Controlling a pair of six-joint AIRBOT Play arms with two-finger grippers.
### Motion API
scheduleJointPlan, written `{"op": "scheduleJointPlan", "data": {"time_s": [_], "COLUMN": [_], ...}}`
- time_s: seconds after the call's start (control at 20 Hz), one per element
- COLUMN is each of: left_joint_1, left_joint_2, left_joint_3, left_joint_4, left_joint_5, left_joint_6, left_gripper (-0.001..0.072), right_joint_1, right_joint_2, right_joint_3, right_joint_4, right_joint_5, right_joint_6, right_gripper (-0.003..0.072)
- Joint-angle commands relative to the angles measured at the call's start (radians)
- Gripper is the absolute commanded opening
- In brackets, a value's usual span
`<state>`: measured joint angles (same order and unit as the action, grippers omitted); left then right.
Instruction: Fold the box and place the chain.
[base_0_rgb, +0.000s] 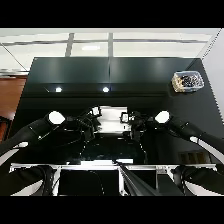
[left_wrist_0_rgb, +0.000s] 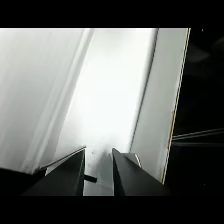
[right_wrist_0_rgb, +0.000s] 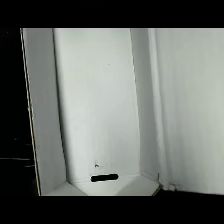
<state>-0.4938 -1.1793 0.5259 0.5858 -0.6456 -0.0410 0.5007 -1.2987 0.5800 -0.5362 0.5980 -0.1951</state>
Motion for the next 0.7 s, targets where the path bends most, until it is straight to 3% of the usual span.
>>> {"op": "scheduleJointPlan", "data": {"time_s": [0.0, 0.1, 0.15, 0.2, 0.35, 0.55, 0.65], "left_joint_1": [-0.014, -0.013, -0.013, -0.013, -0.013, -0.013, -0.013], "left_joint_2": [-0.02, -0.02, -0.02, -0.02, -0.02, -0.019, -0.019], "left_joint_3": [0.0, 0.0, 0.0, 0.0, 0.0, 0.0, 0.005], "left_joint_4": [-0.048, -0.047, -0.045, -0.045, -0.044, -0.044, -0.032], "left_joint_5": [0.013, 0.014, 0.018, 0.021, 0.021, 0.013, 0.007], "left_joint_6": [0.024, 0.025, 0.025, 0.025, 0.025, 0.025, 0.024], "left_gripper": [0.0216, 0.0216, 0.0239, 0.0336, 0.0361, 0.0271, 0.0071], "right_joint_1": [0.0, 0.0, 0.0, 0.0, 0.0, 0.0, 0.0], "right_joint_2": [0.0, 0.0, 0.0, 0.0, 0.0, 0.0, 0.0], "right_joint_3": [0.001, 0.001, 0.001, 0.001, 0.001, 0.001, 0.001], "right_joint_4": [0.0, 0.0, 0.0, 0.0, 0.0, 0.0, 0.0], "right_joint_5": [0.0, 0.0, 0.0, 0.0, 0.0, 0.0, 0.0], "right_joint_6": [0.0, 0.0, 0.001, 0.001, 0.0, 0.0, 0.0], "right_gripper": [0.0228, 0.0228, 0.0228, 0.0228, 0.0227, 0.0228, 0.0228]}}
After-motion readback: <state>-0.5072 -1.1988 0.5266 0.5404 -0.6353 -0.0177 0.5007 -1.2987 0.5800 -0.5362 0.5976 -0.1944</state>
